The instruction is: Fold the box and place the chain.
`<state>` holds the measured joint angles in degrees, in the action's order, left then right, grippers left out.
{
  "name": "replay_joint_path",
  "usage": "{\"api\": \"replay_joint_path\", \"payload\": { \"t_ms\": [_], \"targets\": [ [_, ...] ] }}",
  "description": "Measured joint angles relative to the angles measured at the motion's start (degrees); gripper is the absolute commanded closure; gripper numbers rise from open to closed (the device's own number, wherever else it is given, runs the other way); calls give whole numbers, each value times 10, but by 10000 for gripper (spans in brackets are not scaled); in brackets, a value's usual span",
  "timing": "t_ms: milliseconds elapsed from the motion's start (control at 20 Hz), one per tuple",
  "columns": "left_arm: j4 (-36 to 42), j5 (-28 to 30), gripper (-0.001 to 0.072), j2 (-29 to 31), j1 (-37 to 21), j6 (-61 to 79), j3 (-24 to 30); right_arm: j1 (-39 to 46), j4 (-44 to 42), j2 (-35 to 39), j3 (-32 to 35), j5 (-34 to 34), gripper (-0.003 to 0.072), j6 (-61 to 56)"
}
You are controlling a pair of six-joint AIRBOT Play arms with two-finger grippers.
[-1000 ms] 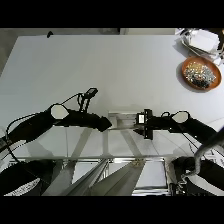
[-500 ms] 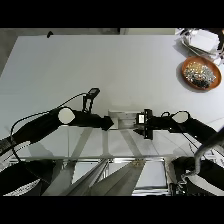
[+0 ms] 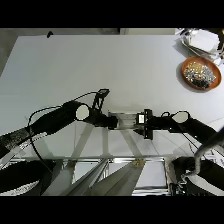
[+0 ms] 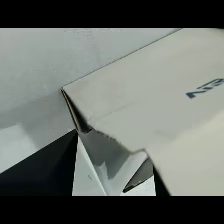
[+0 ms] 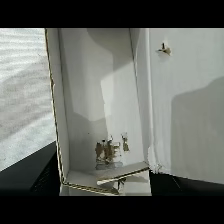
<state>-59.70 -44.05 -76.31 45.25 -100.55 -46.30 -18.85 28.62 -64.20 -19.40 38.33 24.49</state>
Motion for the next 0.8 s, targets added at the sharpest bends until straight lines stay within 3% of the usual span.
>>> {"api": "replay_joint_path", "payload": {
  "t_ms": [450,500,550,700,800],
  "targets": [
    [-127,-131,226,-55,25,-170,-118,0,0,0,0,0,365,0],
    [-134,-144,256,-66,29,-183,-131,0,0,0,0,0,365,0],
    [-139,-152,332,-76,33,-195,-140,0,0,0,0,0,365,0],
    [-151,-172,353,-100,51,-231,-155,0,0,0,0,0,365,0],
    [-155,-177,450,-112,60,-251,-160,0,0,0,0,0,365,0]
  ]
}}
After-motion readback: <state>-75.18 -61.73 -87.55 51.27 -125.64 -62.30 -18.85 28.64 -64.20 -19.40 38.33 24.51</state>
